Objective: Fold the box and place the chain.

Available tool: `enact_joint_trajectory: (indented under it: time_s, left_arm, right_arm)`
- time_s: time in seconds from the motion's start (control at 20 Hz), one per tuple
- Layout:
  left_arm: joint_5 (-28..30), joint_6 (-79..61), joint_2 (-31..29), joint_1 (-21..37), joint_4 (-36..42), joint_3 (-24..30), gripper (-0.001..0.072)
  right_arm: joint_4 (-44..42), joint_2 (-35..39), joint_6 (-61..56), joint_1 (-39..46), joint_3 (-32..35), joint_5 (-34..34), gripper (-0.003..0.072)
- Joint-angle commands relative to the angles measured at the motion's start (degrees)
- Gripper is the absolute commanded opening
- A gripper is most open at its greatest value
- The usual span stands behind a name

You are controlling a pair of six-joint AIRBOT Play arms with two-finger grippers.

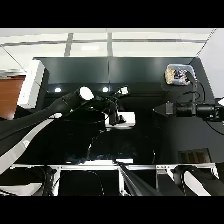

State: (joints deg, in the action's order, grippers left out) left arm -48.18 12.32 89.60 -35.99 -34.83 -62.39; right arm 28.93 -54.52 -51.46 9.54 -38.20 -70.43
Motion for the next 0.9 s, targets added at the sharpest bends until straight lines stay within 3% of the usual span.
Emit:
enact_joint_trajectory:
  time_s: [0.0,0.4,0.65,0.75,0.8,0.85]
  left_arm:
    - [-1.42,0.33,0.22,-0.44,-0.92,-0.11,0.0708]
    - [-3.06,-1.44,0.22,-0.59,-2.19,-0.11,0.0708]
    - [-0.26,-7.41,0.24,-2.78,-14.38,-0.11,0.0709]
    - [1.75,-3.87,0.24,-3.72,-14.64,-0.13,0.0704]
    - [1.86,-1.27,0.22,-3.93,-14.86,-0.15,0.0685]
    - [1.6,2.54,0.2,-4.15,-15.89,-0.35,0.0614]
  right_arm:
    - [0.07,0.02,0.55,0.04,-0.02,0.07,0.0017]
    - [0.13,0.02,0.94,0.04,0.0,0.09,0.0017]
    - [0.13,0.02,0.94,0.04,0.0,0.13,0.0017]
    - [0.2,0.02,0.94,0.04,0.0,0.11,0.0017]
    - [0.39,0.02,0.96,0.04,0.0,0.11,0.0017]
    - [0.76,0.02,0.96,0.07,0.0,0.13,0.0017]
